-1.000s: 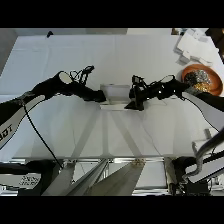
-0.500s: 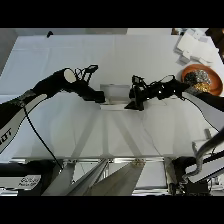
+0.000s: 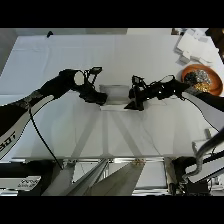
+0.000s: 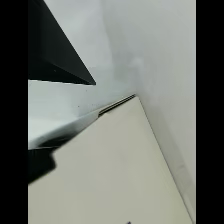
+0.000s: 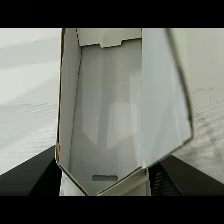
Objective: Fold the box and place the chain.
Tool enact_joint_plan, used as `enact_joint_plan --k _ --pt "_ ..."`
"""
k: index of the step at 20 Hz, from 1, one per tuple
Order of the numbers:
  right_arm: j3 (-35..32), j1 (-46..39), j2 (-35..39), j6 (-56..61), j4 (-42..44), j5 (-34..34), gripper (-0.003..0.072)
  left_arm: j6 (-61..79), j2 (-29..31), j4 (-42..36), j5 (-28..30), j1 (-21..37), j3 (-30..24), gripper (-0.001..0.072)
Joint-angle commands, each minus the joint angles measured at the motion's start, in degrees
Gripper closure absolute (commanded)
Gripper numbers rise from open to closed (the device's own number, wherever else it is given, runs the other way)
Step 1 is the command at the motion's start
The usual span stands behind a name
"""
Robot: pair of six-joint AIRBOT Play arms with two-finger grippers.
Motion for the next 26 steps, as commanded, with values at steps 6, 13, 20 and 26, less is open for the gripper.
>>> enact_joint_plan --k 6,13,20,26 --pt "0.04 -0.02 -0.02 0.00 -0.02 -0.04 0.0230 -12.07 -4.61 1.40 -4.92 -3.17 7.15 0.0370" --pt "0.04 -0.02 -0.02 0.00 -0.04 -0.02 0.0230 -23.26 -6.58 5.90 -7.39 -5.90 7.72 0.0436" --pt "0.04 -0.02 -0.02 0.00 -0.04 -0.04 0.0230 -28.02 -6.67 11.13 -8.74 -6.86 7.87 0.0508" --pt "0.04 -0.02 -0.02 0.00 -0.04 -0.04 0.0230 -27.89 -6.64 11.74 -7.72 -6.99 7.96 0.0700"
